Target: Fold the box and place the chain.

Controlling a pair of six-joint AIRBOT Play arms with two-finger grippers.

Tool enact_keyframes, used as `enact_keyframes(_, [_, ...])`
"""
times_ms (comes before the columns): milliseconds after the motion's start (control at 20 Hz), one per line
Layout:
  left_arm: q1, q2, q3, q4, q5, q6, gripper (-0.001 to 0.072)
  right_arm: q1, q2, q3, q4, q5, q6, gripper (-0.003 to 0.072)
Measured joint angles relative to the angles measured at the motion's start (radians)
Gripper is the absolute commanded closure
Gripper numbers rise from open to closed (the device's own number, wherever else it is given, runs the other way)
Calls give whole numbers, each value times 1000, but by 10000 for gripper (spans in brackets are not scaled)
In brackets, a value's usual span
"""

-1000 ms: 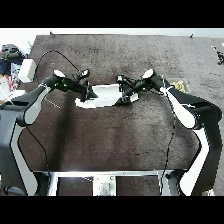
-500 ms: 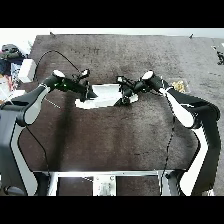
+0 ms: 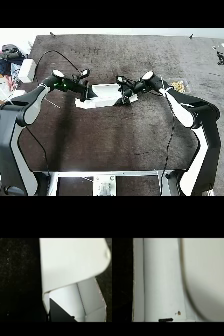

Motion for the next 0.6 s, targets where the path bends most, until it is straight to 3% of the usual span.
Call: enact_keyframes(600, [0, 0, 1, 3, 23, 0, 697, -1, -8, -2, 9, -10, 2, 228])
